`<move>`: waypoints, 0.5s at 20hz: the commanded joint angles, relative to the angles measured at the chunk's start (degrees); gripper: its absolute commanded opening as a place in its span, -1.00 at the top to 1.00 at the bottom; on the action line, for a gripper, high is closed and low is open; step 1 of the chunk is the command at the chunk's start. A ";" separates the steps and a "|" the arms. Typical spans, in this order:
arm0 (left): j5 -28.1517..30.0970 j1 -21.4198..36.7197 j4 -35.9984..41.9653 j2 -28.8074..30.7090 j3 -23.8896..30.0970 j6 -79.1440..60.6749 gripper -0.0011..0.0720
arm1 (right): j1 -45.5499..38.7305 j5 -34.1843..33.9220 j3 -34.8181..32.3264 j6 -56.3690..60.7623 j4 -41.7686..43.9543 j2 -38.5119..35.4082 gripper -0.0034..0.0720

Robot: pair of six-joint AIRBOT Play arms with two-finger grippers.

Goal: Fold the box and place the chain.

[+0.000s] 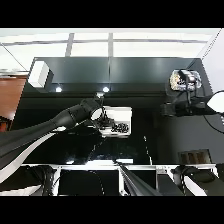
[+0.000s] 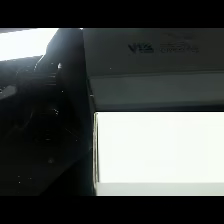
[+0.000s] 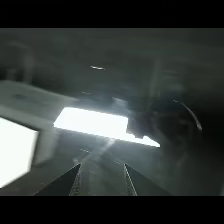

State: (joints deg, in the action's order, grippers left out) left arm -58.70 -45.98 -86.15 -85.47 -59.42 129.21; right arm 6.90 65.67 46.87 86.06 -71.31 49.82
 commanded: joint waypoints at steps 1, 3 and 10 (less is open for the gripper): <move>-1.20 0.04 0.13 0.04 -1.03 1.29 0.90 | -3.32 4.92 -0.13 1.38 -4.39 -1.68 0.04; -1.68 0.02 0.02 0.20 -2.91 2.62 0.63 | -3.30 4.48 -0.35 1.40 -4.26 -1.68 0.04; -11.45 -0.07 -6.58 6.32 -7.89 -8.00 -0.46 | -3.30 3.65 -0.37 1.36 -4.39 -1.68 0.04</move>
State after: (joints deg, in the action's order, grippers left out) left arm -66.74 -46.09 -88.75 -82.52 -66.50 126.48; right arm 3.73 69.71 46.52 87.33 -75.31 48.21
